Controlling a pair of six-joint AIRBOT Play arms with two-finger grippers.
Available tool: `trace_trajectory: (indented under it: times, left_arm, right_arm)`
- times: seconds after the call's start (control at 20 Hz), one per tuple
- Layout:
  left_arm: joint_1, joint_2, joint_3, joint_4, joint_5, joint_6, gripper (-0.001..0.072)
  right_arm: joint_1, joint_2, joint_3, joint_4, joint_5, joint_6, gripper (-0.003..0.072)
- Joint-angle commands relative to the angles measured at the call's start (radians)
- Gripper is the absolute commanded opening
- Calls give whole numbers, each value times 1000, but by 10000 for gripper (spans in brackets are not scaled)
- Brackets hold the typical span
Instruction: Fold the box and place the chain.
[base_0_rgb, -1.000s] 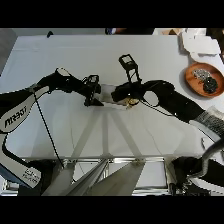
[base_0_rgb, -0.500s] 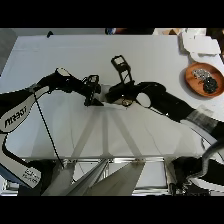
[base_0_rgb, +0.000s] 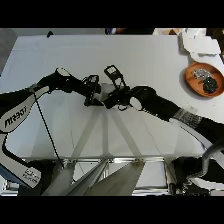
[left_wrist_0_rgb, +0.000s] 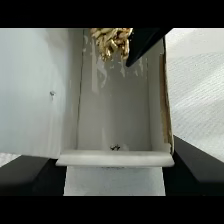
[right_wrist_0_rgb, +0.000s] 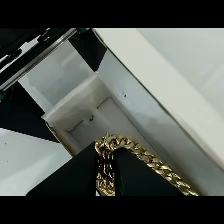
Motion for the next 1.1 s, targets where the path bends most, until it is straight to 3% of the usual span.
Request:
trace_trajectory:
  times: [0.0,0.05,0.3,0.65,0.95,1.05]
  left_arm:
    - [0,0,0,0,0,0,347]
    - [0,0,0,0,0,0,347]
    - [0,0,0,0,0,0,347]
    - [0,0,0,0,0,0,347]
    - [0,0,0,0,0,0,347]
    - [0,0,0,0,0,0,347]
  right_arm:
    - [1,-5,2,-6,3,0,144]
    - [1,-5,2,-6,10,0,196]
    - [1,31,2,-8,135,-2,237]
    - [-10,318,2,-224,337,-19,236]
    - [-260,445,1,-157,441,-278,237]
    - [-364,441,-20,-66,433,-385,291]
